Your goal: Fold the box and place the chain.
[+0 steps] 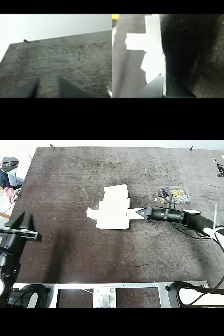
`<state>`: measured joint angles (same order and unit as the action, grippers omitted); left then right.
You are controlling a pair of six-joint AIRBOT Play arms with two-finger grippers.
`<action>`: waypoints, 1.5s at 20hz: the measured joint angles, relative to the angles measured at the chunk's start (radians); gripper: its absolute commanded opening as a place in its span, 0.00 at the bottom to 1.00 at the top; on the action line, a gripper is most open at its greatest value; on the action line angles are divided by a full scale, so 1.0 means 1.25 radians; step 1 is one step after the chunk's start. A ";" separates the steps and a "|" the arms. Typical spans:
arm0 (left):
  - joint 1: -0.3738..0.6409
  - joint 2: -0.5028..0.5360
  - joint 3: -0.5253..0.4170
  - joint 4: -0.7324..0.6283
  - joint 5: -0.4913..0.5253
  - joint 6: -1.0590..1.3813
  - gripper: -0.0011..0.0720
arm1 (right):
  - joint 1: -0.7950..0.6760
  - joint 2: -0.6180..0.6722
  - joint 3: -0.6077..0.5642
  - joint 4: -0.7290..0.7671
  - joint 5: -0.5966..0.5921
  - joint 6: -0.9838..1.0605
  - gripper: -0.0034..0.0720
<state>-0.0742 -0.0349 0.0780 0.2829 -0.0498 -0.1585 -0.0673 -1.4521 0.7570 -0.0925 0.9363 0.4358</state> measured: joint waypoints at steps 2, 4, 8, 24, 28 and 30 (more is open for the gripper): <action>0.000 0.000 0.000 0.000 -0.047 0.000 0.83 | 0.042 -0.005 -0.001 0.019 -0.075 -0.039 0.06; 0.000 -0.001 0.003 0.000 -0.100 0.000 0.83 | 0.073 -0.010 -0.002 0.049 -0.117 -0.095 0.06; -0.001 -0.062 0.037 -0.016 -0.175 0.001 0.83 | 0.095 -0.015 -0.002 0.088 -0.173 -0.160 0.05; -0.001 -1.059 0.716 -0.021 -0.630 -0.005 0.83 | 0.110 -0.044 -0.001 0.135 -0.193 -0.303 0.06; -0.007 -1.265 0.922 0.006 -0.765 -0.063 0.83 | 0.110 -0.045 -0.001 0.140 -0.191 -0.313 0.06; -0.020 -1.339 1.011 0.049 -0.793 -0.101 0.83 | 0.110 -0.045 -0.001 0.142 -0.191 -0.314 0.06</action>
